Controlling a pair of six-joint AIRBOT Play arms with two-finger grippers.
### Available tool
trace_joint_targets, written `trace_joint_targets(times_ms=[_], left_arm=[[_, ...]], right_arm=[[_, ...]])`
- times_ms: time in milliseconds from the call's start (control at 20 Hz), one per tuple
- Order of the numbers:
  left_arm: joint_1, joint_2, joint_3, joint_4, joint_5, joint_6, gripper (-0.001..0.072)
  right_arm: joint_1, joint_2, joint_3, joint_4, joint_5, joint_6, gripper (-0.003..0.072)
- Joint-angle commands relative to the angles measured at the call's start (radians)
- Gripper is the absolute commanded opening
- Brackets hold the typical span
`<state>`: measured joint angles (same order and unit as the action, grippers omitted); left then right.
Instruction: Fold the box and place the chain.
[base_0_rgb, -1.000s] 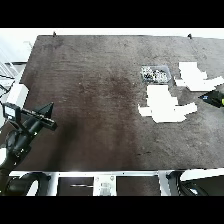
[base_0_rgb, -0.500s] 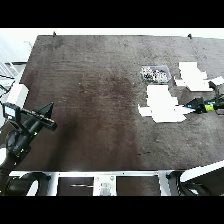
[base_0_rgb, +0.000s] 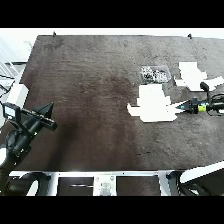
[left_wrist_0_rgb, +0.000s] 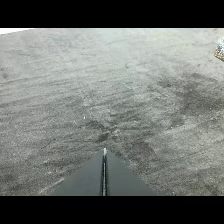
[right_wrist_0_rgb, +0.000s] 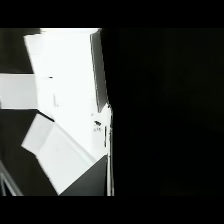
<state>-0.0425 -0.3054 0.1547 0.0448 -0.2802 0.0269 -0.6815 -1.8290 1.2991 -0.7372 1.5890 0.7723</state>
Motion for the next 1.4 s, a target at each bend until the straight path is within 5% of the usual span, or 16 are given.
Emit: trace_joint_targets(times_ms=[0,300,650,950,1000,1050,1100,1350], left_arm=[[0.000,0.001,0.000,0.000,0.000,0.000,0.0019],[0.000,0.001,0.000,0.000,0.000,0.000,0.0019],[0.000,0.001,0.000,0.000,0.000,0.000,0.0019],[0.000,0.001,0.001,0.006,0.011,0.024,0.0023],[0.000,0.001,0.002,0.006,0.008,0.035,0.0296],[0.000,0.001,0.003,0.002,0.007,0.031,0.0672],[0.000,0.001,0.005,0.000,0.007,0.024,0.0720],[0.000,-0.045,0.055,0.001,0.001,-0.005,0.0719]], right_arm=[[0.069,0.116,-0.171,0.119,-0.069,-0.022,0.0006],[0.377,0.285,-0.441,0.382,-0.321,-0.021,0.0006],[0.731,0.284,-0.414,0.489,-0.720,-0.020,0.0006],[0.766,0.263,-0.408,0.502,-0.806,-0.051,0.0006],[0.766,0.262,-0.408,0.502,-0.807,-0.051,0.0006],[0.769,0.262,-0.408,0.502,-0.808,-0.051,0.0006],[0.774,0.262,-0.408,0.502,-0.808,-0.061,0.0006],[0.780,0.263,-0.409,0.501,-0.808,-0.143,0.0006]])
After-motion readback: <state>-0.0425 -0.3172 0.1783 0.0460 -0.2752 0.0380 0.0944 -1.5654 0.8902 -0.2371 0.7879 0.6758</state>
